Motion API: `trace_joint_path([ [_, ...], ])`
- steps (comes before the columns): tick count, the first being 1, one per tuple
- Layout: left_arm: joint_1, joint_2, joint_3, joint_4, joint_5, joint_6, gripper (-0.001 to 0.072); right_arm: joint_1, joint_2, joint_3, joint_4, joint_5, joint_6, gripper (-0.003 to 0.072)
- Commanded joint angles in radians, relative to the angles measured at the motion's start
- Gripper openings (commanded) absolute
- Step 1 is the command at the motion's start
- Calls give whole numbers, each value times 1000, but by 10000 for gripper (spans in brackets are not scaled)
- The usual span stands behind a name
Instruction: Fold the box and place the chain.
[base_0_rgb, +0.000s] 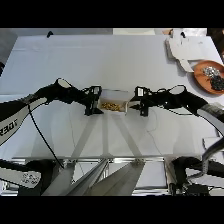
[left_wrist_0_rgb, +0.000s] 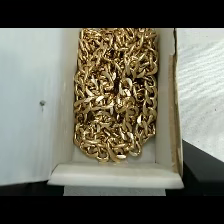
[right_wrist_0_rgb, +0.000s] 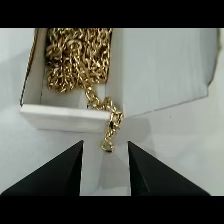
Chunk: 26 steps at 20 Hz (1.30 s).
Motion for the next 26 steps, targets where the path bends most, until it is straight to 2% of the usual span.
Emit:
trace_joint_path([
  [1,0,0,0,0,0,0,315,10,-4,0,66,6,-59,211],
  [3,0,0,0,0,0,0,315,27,-4,0,65,2,-62,211],
  [4,0,0,0,0,0,0,315,32,-4,0,65,1,-62,147],
  [5,0,0,0,0,0,0,315,32,-4,0,64,0,-61,42],
  [6,0,0,0,0,0,0,315,32,-4,0,61,-3,-61,9],
  [12,0,0,0,0,0,0,315,32,-1,0,33,-18,-59,8],
  [14,0,0,0,0,0,0,315,32,17,0,-20,-45,-39,8],
  [16,0,0,0,0,0,0,315,32,55,0,-116,-103,75,8],
  [18,0,0,0,0,0,0,315,32,102,0,-141,-124,176,8],
  [23,0,0,0,0,0,0,315,43,229,1,-95,-24,240,9],
  [26,0,0,0,0,0,0,315,100,254,8,-41,-12,266,9],
])
